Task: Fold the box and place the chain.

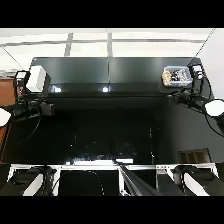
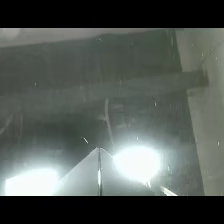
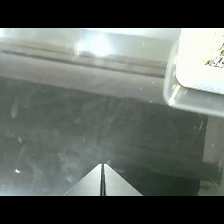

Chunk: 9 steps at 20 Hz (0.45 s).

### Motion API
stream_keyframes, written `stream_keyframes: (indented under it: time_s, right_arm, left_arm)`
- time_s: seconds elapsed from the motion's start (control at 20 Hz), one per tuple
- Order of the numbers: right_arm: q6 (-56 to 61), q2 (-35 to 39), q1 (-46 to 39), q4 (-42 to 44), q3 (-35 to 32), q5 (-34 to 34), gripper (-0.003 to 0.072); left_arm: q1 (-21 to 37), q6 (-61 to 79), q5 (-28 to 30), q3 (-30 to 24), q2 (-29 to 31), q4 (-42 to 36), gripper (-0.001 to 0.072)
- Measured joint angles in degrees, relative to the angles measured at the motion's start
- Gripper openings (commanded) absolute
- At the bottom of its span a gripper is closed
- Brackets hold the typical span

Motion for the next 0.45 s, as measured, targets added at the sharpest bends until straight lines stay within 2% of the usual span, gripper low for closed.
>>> stream_keyframes:
  time_s: [0.45]
  right_arm:
    - [-0.1, 0.0, 0.0, -0.2, -0.2, -0.9, 0.0017]
  left_arm:
    - [-0.2, 0.0, -0.3, -0.8, 0.6, -0.1, 0.0025]
